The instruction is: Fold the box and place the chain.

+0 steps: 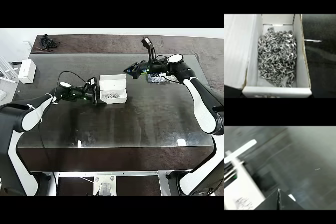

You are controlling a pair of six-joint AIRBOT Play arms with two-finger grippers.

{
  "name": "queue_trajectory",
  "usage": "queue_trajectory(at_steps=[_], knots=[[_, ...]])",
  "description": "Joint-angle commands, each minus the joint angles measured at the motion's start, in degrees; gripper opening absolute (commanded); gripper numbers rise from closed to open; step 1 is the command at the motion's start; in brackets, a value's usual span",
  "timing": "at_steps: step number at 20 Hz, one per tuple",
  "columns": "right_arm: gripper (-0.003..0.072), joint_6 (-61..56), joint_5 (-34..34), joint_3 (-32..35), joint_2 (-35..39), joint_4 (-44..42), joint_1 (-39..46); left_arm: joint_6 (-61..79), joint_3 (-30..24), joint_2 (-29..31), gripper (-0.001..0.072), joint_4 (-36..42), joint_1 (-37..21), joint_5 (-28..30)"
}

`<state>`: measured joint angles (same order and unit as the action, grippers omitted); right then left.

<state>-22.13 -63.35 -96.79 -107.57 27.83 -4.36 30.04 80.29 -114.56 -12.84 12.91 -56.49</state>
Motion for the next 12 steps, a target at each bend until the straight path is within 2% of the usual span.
queue_trajectory(at_steps=[1,8,12], knots=[[0.0008,0.09,-10.84,-0.83,-1.07,1.11,-0.02,0.0,0.02,0.04,0.0466,0.0,-0.07,0.02],[0.0008,0.13,-23.32,-0.83,-1.07,1.9,-1.09,0.0,0.02,0.04,0.0466,0.0,-0.07,0.0],[0.0008,1.88,-20.9,-0.83,-1.09,7.85,-3.19,0.0,0.02,0.04,0.0466,-0.02,-0.07,0.02]])
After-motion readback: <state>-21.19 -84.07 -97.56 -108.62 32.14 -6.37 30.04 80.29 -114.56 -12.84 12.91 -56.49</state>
